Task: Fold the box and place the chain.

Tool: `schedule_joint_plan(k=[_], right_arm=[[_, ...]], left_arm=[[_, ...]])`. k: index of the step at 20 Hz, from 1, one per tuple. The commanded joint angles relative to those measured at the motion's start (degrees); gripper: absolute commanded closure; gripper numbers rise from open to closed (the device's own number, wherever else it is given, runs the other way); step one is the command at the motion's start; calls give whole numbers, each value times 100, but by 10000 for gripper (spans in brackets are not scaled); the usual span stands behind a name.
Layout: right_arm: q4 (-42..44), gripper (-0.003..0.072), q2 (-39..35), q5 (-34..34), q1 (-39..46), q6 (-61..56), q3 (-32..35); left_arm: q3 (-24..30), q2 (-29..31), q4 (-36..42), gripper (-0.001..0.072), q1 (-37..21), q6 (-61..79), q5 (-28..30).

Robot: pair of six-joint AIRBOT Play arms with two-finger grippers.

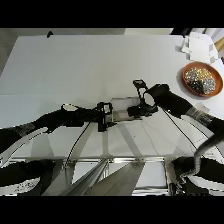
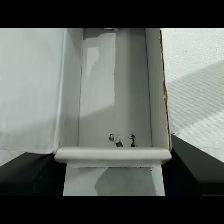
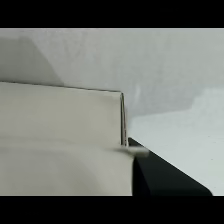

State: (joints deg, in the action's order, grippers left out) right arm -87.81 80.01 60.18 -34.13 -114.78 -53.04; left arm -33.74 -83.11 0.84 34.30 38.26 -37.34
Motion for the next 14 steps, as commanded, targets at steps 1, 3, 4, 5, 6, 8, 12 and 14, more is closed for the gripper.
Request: schedule_joint_plan(k=[1, 3, 4, 5, 6, 8, 12, 14], right_arm=[[-22, 460, 90, 39, -9, -267, -15], [-22, 554, 107, 96, -9, -267, -15], [-20, 663, 107, 96, -9, -267, -15], [-20, 668, 107, 94, -9, -267, -15], [-20, 668, 107, 94, -9, -267, -15], [-20, 643, 107, 55, -9, -264, -15], [-24, 446, 157, -20, -9, -264, -7], [-24, 455, 232, -20, -11, -264, -4]], left_arm=[[2, 0, -4, 500, 0, 2, 2], [2, 0, -2, 500, 0, 2, 2], [2, 0, -4, 500, 0, 2, 2], [2, 0, -4, 500, 0, 2, 2], [2, 0, -4, 500, 0, 2, 2], [2, 0, -4, 500, 0, 2, 2], [2, 0, -4, 500, 0, 2, 2], [2, 0, -2, 500, 0, 2, 2]])
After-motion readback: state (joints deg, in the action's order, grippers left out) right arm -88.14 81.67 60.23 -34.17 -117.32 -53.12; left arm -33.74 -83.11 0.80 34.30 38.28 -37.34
